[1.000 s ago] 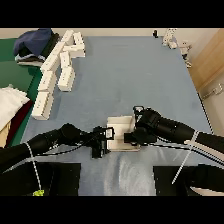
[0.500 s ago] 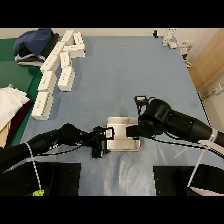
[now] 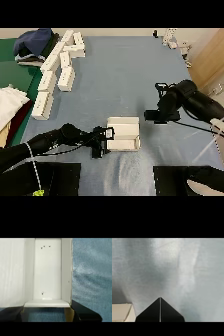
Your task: Fold the box.
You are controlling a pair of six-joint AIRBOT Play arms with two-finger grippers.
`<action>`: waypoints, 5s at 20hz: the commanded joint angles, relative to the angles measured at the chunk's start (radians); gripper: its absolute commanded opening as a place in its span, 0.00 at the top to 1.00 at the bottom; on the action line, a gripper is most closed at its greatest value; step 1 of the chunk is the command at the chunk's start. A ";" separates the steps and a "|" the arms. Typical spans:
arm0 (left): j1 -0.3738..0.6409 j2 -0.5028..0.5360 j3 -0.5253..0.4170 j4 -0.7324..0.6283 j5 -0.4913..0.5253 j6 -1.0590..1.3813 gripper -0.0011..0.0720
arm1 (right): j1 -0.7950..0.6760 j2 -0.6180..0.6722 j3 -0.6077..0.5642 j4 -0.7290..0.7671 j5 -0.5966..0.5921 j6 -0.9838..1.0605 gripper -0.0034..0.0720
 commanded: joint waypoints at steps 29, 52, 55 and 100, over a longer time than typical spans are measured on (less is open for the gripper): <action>0.000 0.000 0.001 0.000 0.000 0.000 0.33 | 0.138 0.182 -0.374 0.922 0.427 -1.336 0.96; 0.000 0.000 0.001 0.000 0.000 0.000 0.33 | 0.461 0.418 -0.504 0.557 0.679 -1.669 0.30; 0.000 0.000 0.001 0.000 0.000 0.000 0.33 | 0.461 0.377 -0.504 0.548 0.686 -1.701 0.30; 0.000 0.000 0.001 0.000 0.000 0.000 0.33 | 0.461 0.349 -0.484 0.509 0.730 -1.735 0.36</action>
